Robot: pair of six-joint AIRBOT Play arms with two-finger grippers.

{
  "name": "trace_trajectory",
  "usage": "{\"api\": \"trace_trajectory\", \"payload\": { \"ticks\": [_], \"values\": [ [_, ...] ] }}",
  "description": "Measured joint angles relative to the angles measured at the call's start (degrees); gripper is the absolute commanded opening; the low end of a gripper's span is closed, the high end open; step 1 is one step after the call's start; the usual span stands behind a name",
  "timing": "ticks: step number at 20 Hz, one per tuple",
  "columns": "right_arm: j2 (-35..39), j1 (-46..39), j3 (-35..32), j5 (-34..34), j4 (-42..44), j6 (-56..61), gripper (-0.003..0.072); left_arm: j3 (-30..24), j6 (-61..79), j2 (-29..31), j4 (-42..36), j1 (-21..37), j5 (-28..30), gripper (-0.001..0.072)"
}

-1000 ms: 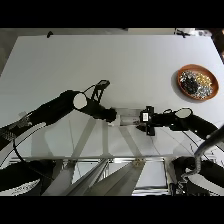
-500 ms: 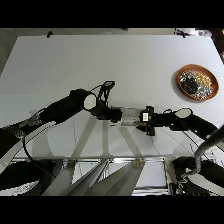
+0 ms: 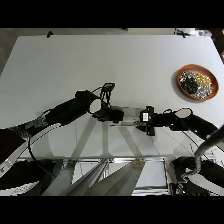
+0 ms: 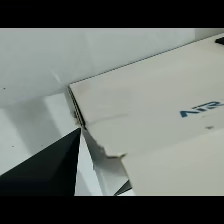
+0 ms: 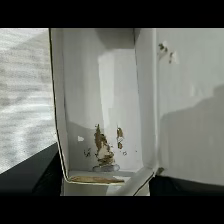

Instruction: Fold the box and place the chain.

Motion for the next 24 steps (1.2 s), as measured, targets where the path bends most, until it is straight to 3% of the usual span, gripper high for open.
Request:
{"api": "trace_trajectory", "payload": {
  "ticks": [3,12,21,22,24],
  "values": [
    [0.0,0.0,0.0,0.0,0.0,0.0,0.0411,2.12,-3.67,-1.09,3.54,-0.81,-2.95,0.0383],
    [0.0,0.0,0.0,0.0,0.0,0.0,0.0411,12.31,-6.75,-9.14,7.63,-2.62,-16.7,0.0389],
    [0.0,0.0,0.0,0.0,0.0,0.0,0.0411,14.43,-10.56,-12.48,8.17,-3.04,-15.21,0.0302],
    [0.0,0.0,0.0,0.0,0.0,0.02,0.0411,14.47,-10.67,-12.92,8.13,-3.15,-15.21,0.0246],
    [0.0,0.0,0.0,0.0,0.02,0.04,0.0411,14.47,-10.82,-13.75,8.09,-3.32,-15.32,0.0217]
  ]
}}
